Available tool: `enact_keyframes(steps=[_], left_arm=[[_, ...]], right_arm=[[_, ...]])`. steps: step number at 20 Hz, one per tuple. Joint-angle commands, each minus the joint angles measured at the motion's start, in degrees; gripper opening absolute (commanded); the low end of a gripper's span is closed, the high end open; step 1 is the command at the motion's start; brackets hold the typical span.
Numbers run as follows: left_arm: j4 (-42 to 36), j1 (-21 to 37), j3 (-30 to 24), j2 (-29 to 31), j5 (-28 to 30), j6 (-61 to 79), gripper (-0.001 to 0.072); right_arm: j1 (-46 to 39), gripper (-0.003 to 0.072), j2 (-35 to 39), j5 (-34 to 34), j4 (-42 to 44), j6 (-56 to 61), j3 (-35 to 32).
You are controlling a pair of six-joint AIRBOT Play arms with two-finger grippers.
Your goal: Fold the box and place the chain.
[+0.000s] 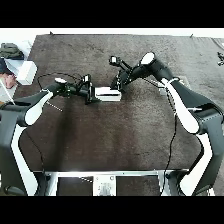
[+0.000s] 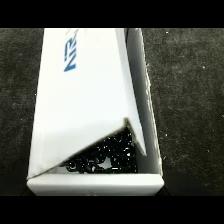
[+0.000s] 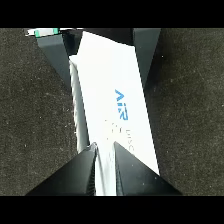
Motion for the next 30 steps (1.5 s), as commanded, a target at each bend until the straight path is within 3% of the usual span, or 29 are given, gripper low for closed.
enact_keyframes(steps=[1, 22, 30], left_arm=[[0.04, 0.07, 0.02, -0.02, 0.04, 0.0, 0.0235], [0.04, 0.07, 0.02, -0.02, 0.04, 0.0, 0.0234], [0.04, 0.07, 0.04, -0.02, 0.04, 0.0, 0.0235]], right_arm=[[0.24, 0.0156, -0.15, -0.04, -0.52, 0.46, 0.02], [1.36, 0.0174, -0.35, 2.89, -4.02, 1.97, -2.89], [-2.1, 0.0173, 1.7, 3.98, 10.27, 1.57, -2.86]])
